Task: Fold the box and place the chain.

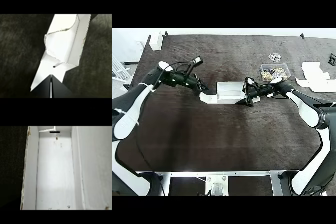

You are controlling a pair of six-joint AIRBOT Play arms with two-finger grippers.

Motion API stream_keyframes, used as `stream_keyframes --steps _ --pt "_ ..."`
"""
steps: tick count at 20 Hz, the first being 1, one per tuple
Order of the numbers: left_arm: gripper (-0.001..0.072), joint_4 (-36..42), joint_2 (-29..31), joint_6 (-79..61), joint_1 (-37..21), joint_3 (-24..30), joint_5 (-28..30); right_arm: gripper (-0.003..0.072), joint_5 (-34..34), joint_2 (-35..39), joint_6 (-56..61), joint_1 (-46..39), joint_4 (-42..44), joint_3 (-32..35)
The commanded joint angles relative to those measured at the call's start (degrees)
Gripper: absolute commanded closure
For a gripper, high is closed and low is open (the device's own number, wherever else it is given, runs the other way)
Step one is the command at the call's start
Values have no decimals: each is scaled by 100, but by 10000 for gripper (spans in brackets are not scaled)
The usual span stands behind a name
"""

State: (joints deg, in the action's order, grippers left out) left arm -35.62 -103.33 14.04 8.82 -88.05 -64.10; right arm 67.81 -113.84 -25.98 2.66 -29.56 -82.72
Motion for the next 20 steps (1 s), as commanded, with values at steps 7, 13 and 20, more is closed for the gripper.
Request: stream_keyframes --steps 7,13,20 --pt "695 -219 433 2256 -450 841 -7 97 0 2 0 2 0 -4" --pt "695 90 579 2389 -531 1582 638 96 0 2 0 2 0 -4" --pt "695 184 581 2649 -857 1674 907 97 -2 2 0 2 0 -4"
